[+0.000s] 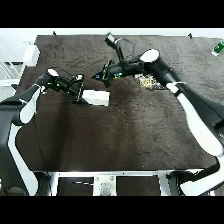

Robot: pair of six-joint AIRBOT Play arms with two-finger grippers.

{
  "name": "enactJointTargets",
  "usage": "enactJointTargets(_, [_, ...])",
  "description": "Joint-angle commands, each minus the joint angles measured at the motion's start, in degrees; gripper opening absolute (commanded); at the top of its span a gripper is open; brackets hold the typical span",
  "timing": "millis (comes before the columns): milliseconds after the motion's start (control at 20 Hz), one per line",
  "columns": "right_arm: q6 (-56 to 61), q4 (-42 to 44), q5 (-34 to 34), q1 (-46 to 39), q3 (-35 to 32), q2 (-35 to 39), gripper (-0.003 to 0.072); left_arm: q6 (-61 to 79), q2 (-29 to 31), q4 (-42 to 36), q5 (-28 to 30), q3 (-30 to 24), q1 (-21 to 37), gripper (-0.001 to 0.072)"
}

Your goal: Fold the box and place the chain.

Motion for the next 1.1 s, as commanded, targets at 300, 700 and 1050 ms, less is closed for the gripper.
enactJointTargets(300, [2.1, -2.1, -24.8, -5.4, -41.1, 35.3, 0.0015, 0.2, 0.0, 0.0, 0.0, 0.1, 0.0, 0.0556])
enactJointTargets(700, [2.3, -2.1, -37.0, -10.6, -66.8, 54.4, 0.0017, 0.2, 0.0, 0.0, 0.0, 0.1, 0.0, 0.0555])
enactJointTargets(1050, [2.2, -1.9, -37.0, -12.3, -70.5, 55.4, 0.0018, -2.9, 0.2, -2.9, -2.9, 1.2, 0.1, 0.002])
